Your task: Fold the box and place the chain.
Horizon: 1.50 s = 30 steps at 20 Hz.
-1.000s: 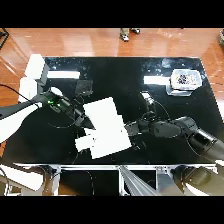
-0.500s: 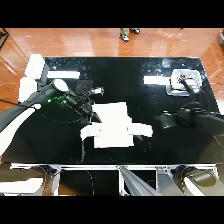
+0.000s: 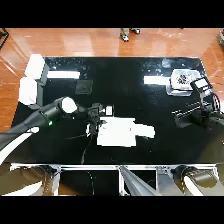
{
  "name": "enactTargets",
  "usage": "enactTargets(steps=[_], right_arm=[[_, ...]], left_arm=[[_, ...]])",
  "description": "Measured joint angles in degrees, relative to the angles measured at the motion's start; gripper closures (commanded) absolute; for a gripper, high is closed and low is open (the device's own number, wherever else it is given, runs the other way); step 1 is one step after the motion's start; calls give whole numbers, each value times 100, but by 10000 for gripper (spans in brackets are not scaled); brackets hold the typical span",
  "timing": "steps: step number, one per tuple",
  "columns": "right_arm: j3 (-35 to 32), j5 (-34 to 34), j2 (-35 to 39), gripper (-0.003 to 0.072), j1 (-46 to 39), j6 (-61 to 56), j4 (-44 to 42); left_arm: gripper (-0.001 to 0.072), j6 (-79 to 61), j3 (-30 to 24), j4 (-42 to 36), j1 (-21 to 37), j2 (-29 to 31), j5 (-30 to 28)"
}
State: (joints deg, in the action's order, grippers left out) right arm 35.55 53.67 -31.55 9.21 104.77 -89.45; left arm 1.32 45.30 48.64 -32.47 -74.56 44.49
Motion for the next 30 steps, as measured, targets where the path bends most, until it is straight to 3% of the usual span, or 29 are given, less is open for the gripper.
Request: enactTargets(steps=[6, 13, 18, 25, 30], right_arm=[[-321, -463, -195, -15, 0, 1403, -1091], [-588, -715, -376, -15, -4, 2061, -1862], [-647, -817, -422, -15, -4, 2275, -2162], [-719, -295, -732, -14, 107, 4865, -3060], [-758, -227, -1163, -14, 726, 5731, -3421]], left_arm=[[695, 234, -752, 133, -190, 557, -732], [692, 431, -1047, 175, -173, 535, -1231], [691, 310, -1073, 221, -160, 466, -1237], [691, -59, -1019, 319, -72, 448, -892], [691, -186, -901, 356, 221, 435, -479]])
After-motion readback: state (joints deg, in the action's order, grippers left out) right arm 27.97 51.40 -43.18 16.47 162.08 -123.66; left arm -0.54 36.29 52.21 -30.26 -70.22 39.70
